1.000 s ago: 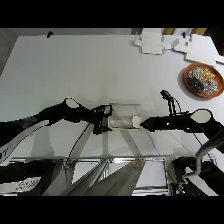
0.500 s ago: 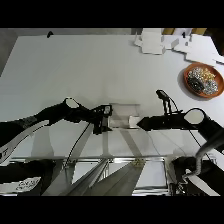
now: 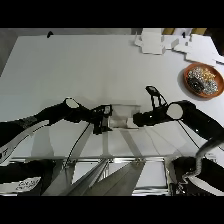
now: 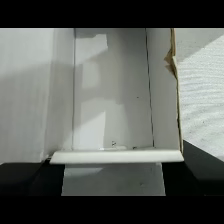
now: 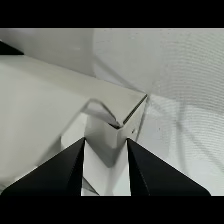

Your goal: Fold the box and place the chain.

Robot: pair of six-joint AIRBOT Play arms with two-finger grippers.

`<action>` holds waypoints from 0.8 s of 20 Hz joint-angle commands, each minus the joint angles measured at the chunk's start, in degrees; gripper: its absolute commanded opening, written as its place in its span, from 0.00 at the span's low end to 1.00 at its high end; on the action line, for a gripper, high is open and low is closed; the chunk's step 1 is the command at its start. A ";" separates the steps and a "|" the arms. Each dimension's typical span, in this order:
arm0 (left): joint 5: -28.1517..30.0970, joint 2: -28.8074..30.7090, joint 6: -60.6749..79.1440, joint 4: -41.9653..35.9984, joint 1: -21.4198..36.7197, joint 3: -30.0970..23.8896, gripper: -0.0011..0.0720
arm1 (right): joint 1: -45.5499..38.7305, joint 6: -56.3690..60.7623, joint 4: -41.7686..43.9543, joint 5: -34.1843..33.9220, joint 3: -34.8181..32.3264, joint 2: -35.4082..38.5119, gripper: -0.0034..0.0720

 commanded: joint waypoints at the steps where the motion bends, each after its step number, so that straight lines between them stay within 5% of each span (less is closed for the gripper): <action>1: 0.00 0.00 0.04 0.04 0.04 0.00 0.20 | 3.32 11.02 -7.74 2.75 4.26 -3.54 0.43; 16: 0.00 0.00 0.04 0.02 0.04 0.00 0.20 | 7.78 27.43 -14.25 7.41 8.94 -11.08 0.39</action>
